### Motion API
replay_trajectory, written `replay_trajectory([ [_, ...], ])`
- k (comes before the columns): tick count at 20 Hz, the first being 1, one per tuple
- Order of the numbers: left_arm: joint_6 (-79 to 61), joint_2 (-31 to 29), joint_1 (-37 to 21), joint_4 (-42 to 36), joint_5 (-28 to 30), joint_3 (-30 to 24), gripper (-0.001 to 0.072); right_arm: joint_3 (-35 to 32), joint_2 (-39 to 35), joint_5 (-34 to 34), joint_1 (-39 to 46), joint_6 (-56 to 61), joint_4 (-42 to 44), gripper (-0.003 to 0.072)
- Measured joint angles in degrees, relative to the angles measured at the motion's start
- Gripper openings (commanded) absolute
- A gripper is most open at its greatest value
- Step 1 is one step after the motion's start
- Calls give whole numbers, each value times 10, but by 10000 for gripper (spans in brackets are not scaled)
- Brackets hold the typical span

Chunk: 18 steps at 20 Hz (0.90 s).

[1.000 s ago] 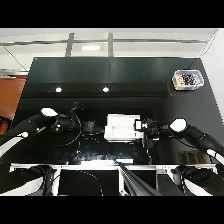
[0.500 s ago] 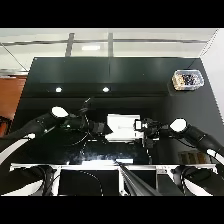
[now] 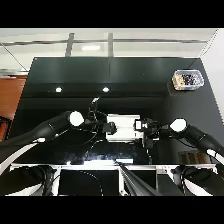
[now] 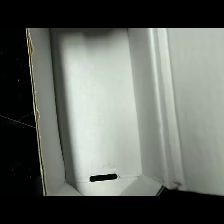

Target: Fold the box and place the chain.

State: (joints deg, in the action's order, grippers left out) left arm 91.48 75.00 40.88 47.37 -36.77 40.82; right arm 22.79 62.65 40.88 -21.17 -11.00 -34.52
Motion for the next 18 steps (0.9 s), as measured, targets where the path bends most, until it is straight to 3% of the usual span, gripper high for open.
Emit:
replay_trajectory([
  [2,105,10,22,97,-23,33,674,0,0,0,0,0,0,477],
  [4,206,23,43,194,-63,66,501,0,0,0,0,0,0,478],
  [5,243,29,51,233,-85,79,489,0,0,0,0,0,0,478],
  [7,300,40,67,286,-118,104,480,0,0,0,0,0,0,477],
  [10,359,48,86,329,-144,127,336,0,0,0,0,0,0,478],
  [18,431,80,122,364,-169,171,333,0,0,0,0,0,0,477],
])
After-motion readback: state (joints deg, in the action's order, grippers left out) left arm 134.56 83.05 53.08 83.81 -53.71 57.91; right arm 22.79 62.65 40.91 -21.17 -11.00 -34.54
